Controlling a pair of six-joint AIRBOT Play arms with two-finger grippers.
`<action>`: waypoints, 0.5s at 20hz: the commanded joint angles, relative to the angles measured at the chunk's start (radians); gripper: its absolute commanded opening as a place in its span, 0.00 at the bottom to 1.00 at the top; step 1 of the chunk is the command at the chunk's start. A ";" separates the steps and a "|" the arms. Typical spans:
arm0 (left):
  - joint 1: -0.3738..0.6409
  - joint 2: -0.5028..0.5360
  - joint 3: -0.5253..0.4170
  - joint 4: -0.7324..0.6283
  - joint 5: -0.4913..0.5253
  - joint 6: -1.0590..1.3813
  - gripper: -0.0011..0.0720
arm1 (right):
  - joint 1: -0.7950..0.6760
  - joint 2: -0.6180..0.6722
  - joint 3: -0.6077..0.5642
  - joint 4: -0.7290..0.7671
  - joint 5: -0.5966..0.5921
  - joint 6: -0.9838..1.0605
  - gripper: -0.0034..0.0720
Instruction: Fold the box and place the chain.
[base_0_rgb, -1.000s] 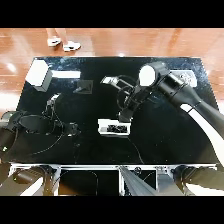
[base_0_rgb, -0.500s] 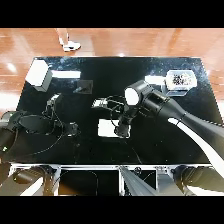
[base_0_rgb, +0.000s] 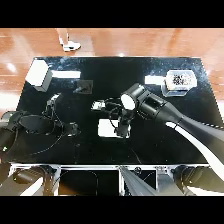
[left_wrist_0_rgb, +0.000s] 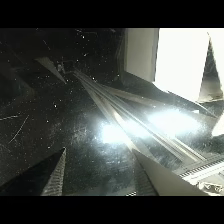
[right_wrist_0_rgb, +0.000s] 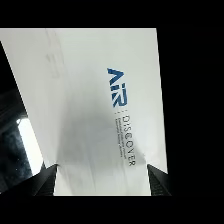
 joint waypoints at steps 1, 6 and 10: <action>0.000 0.000 0.000 0.001 0.000 0.000 0.71 | 0.002 0.001 0.000 -0.018 -0.039 0.006 1.00; 0.000 0.000 0.000 0.001 -0.002 0.000 0.71 | 0.002 0.000 0.000 -0.017 -0.080 0.006 1.00; 0.000 0.000 0.000 0.001 -0.003 0.000 0.71 | 0.002 0.000 0.000 -0.016 -0.072 0.004 0.71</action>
